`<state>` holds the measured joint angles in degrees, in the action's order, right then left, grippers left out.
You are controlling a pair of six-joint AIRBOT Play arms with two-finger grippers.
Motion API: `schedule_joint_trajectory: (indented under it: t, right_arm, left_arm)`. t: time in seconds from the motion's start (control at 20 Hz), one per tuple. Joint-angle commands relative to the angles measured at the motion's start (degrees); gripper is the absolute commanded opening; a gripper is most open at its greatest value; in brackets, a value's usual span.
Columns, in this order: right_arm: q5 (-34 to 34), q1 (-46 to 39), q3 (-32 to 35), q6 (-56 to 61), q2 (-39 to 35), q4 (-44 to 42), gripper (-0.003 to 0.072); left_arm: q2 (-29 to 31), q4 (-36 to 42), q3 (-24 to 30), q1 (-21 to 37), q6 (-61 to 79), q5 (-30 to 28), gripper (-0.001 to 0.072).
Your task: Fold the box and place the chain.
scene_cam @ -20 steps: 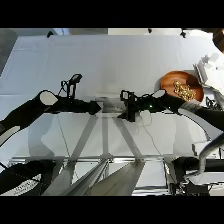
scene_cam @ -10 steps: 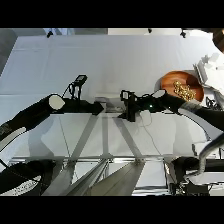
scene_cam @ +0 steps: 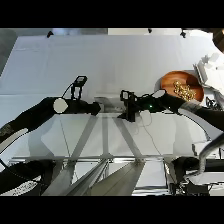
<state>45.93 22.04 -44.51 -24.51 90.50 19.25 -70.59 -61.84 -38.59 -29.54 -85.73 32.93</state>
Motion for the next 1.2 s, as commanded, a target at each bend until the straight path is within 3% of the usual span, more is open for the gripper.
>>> schedule_joint_trajectory:
  t: [0.0, 0.25, 0.45, 0.6, 0.7, 0.8, 1.15]
  right_arm:
    - [0.0, 0.0, 0.0, 0.0, 0.0, 0.0, 0.0381]
    - [0.0, 0.0, 0.0, 0.0, 0.0, 0.0, 0.0381]
    - [0.0, 0.0, 0.0, 0.0, 0.0, 0.0, 0.0381]
    - [0.0, 0.0, 0.0, 0.0, 0.0, 0.0, 0.0381]
    - [0.0, 0.0, 0.0, 0.0, 0.0, 0.0, 0.0381]
    - [0.0, 0.0, 0.0, 0.0, 0.0, 0.0, 0.0381]
    - [0.0, 0.0, 0.0, 0.0, 0.0, 0.0, 0.0381]
  left_arm:
    - [-0.1, -4.3, -1.4, -0.2, -7.4, 1.1, 0.0498]
    - [-0.4, -20.1, -4.9, -3.3, -20.5, 5.3, 0.0497]
    - [-4.5, -22.1, -9.0, -6.8, -24.4, 9.0, 0.0495]
    - [-8.7, -30.8, -12.6, -10.8, -36.5, 13.5, 0.0495]
    - [-10.5, -31.8, -13.6, -12.2, -42.6, 14.1, 0.0474]
    - [-11.2, -31.8, -13.8, -13.0, -46.1, 14.4, 0.0397]
    - [-11.6, -34.7, -13.8, -13.7, -54.1, 15.5, 0.0326]
